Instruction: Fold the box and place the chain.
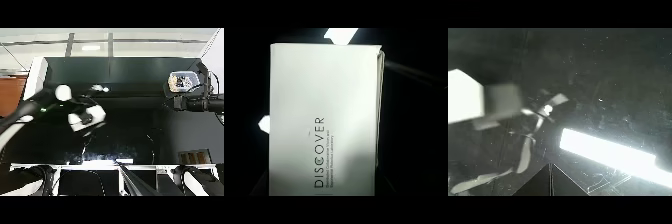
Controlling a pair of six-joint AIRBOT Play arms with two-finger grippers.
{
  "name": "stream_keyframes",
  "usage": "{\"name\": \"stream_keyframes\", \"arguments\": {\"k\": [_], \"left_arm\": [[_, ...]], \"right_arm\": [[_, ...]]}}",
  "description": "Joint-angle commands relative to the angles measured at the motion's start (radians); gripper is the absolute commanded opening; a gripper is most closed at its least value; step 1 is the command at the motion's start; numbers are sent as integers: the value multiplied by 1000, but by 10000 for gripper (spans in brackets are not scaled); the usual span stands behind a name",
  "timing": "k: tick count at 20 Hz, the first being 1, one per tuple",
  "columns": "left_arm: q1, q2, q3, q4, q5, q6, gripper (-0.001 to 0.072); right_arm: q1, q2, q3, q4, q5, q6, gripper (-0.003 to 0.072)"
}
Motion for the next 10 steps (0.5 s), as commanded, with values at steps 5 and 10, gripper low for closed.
{"name": "stream_keyframes", "arguments": {"k": [5,10], "left_arm": [[667,124,-143,125,-108,-253,276],[924,124,-143,96,14,-204,276]], "right_arm": [[0,1,-1,-3,-7,0,15],[0,1,-1,-3,-12,0,14]]}}
